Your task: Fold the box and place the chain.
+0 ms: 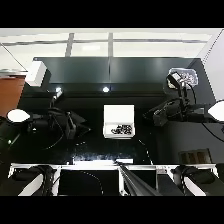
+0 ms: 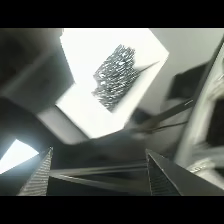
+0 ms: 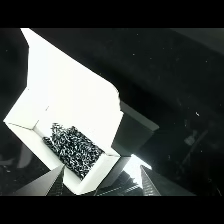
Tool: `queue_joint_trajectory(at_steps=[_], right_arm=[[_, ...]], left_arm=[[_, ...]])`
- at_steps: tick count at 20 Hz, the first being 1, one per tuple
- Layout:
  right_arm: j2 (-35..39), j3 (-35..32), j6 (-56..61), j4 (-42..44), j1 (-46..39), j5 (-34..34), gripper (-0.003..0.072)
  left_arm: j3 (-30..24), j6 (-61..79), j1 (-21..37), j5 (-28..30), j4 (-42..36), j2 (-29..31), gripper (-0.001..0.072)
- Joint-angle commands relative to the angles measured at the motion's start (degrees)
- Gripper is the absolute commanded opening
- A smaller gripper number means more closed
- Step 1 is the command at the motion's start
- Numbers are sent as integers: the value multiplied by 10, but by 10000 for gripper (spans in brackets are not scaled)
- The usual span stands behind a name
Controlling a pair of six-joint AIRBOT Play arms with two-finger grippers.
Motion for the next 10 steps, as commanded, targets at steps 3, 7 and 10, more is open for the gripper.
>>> queue_joint_trajectory(at_steps=[3,7,10], right_arm=[[0,0,13,0,0,0,569],[0,0,13,0,0,0,569],[0,0,13,0,0,-4,569]], left_arm=[[-26,318,-15,92,-38,-58,712],[12,405,-65,91,5,-114,711],[49,413,-116,90,10,-173,712]])
